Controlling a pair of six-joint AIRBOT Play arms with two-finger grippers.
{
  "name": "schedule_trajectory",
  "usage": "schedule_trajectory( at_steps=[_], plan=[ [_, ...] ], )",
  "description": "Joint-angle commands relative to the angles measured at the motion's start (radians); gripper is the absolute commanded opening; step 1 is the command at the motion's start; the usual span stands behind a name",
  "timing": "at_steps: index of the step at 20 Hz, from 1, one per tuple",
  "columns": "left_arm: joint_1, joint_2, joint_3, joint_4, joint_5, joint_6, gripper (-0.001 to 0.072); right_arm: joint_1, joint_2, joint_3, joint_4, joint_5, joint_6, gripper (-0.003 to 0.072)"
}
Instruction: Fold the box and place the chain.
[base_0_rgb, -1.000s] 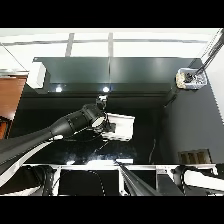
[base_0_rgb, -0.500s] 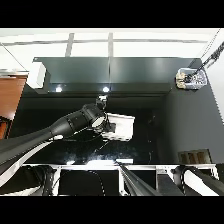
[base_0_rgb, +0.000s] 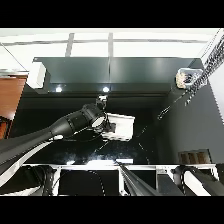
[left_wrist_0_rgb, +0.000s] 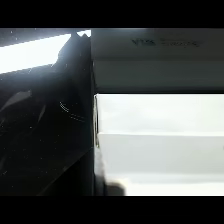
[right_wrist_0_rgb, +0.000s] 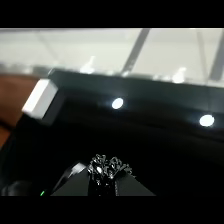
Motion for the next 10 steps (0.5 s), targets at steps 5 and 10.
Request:
schedule_trajectory(
  at_steps=[5, 10],
  plan=[
    [0.001, 0.0, 0.0, 0.0, 0.0, 0.0, 0.0025, 0.214, 0.029, 0.0, 0.06, 0.094, 0.075, 0.0012],
    [0.001, 0.0, 0.0, 0.0, 0.0, 0.0, 0.0025, 0.325, 0.027, 0.0, 0.06, -0.016, 0.118, 0.0012]
  ],
)
